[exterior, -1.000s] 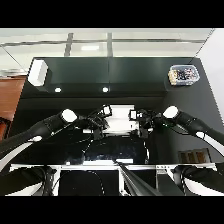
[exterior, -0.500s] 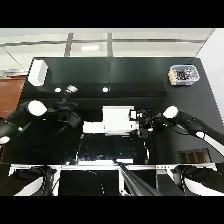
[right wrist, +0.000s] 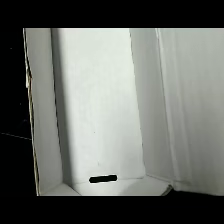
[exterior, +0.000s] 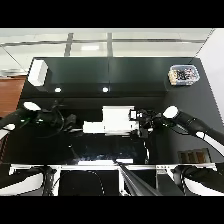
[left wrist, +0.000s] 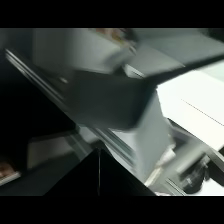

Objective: Fold the box and place the chain.

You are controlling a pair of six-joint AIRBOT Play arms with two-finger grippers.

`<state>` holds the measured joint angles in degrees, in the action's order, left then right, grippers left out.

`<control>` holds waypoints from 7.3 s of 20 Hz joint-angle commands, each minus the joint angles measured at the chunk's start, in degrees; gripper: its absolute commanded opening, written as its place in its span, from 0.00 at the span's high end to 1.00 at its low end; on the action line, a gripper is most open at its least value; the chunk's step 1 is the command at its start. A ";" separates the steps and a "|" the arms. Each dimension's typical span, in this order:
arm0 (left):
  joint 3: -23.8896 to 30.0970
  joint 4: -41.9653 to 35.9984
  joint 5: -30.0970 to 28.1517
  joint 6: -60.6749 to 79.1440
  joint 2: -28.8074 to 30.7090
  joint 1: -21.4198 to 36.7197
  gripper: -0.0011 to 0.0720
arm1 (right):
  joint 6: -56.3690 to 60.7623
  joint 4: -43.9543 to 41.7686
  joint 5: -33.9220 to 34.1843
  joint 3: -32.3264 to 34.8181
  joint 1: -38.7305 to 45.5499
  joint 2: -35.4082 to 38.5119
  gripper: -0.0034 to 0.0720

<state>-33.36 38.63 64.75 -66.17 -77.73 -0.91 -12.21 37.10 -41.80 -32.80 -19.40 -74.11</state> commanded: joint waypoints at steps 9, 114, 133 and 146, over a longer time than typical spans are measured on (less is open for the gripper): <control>-5.75 -6.08 -0.15 4.28 -2.40 -11.43 0.73 | 0.00 0.00 -0.07 0.00 0.00 -0.02 0.42; -34.23 50.73 2.93 -73.31 -11.89 -46.84 0.43 | 0.00 0.00 -0.04 0.00 0.00 -0.02 0.42; -36.26 49.20 2.84 -71.89 -12.90 -47.21 0.95 | 7.72 2.05 -0.48 -0.37 0.00 1.16 0.00; -36.28 49.18 2.36 -71.45 -12.85 -47.23 0.95 | 7.87 8.33 -4.44 -0.81 -0.02 9.51 0.34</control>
<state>-69.58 87.83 67.11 -137.95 -90.63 -48.14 -1.74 48.31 -46.87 -33.56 -19.40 -64.79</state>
